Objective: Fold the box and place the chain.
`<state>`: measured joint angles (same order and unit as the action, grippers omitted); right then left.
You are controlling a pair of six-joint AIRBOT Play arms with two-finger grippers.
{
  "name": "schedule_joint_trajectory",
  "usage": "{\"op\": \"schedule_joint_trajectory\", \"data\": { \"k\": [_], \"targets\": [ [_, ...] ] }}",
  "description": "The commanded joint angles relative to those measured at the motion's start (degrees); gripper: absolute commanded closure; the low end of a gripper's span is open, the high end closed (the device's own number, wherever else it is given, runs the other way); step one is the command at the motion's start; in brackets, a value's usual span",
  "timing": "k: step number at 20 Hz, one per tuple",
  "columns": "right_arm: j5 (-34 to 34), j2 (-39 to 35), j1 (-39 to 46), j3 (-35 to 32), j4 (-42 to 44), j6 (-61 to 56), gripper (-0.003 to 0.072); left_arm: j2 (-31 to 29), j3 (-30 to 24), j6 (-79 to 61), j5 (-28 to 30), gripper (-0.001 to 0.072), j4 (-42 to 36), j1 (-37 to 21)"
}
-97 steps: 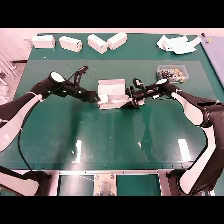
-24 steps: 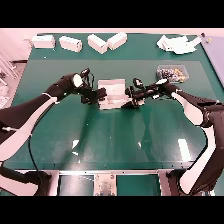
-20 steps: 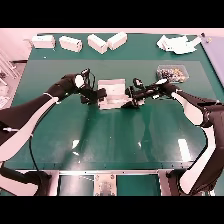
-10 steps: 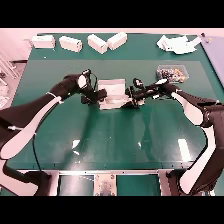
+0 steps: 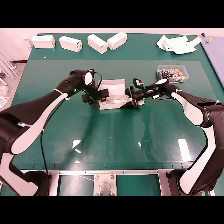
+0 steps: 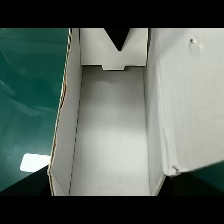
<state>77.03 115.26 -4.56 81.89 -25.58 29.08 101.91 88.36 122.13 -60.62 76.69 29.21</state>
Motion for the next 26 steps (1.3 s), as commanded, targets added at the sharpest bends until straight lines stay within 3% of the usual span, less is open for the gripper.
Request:
{"op": "schedule_joint_trajectory", "data": {
  "k": [1, 5, 18, 20, 21, 23, 26],
  "targets": [
    [0.0, 0.0, 0.0, 0.0, 0.0, 0.0, 0.0108, 2.6, 4.0, 1.6, -6.2, 0.0265, 3.7, 0.8],
    [0.0, 0.0, 0.0, 0.0, 0.0, 0.0, 0.0108, 4.5, 7.4, 2.4, -7.9, 0.0265, 5.3, 1.1],
    [0.0, 0.0, 0.0, 0.0, 0.0, 0.0, 0.0108, 5.6, 7.6, 2.3, -7.6, 0.0266, 7.4, 2.5],
    [0.0, 0.0, 0.0, 0.0, 0.0, 0.0, 0.0108, 7.1, 10.3, 2.3, -10.1, 0.027, 7.4, 2.5],
    [0.0, 0.0, 0.0, 0.0, 0.0, 0.0, 0.0108, 8.1, 12.0, 2.2, -11.5, 0.0281, 7.4, 2.5],
    [0.0, 0.0, 0.0, 0.0, 0.0, 0.0, 0.0108, 9.7, 14.7, 1.9, -14.3, 0.0443, 7.3, 2.5],
    [0.0, 0.0, 0.0, 0.0, 0.0, 0.0, 0.0108, 10.0, 15.3, 1.9, -14.6, 0.0465, 7.5, 2.9]
  ]
}}
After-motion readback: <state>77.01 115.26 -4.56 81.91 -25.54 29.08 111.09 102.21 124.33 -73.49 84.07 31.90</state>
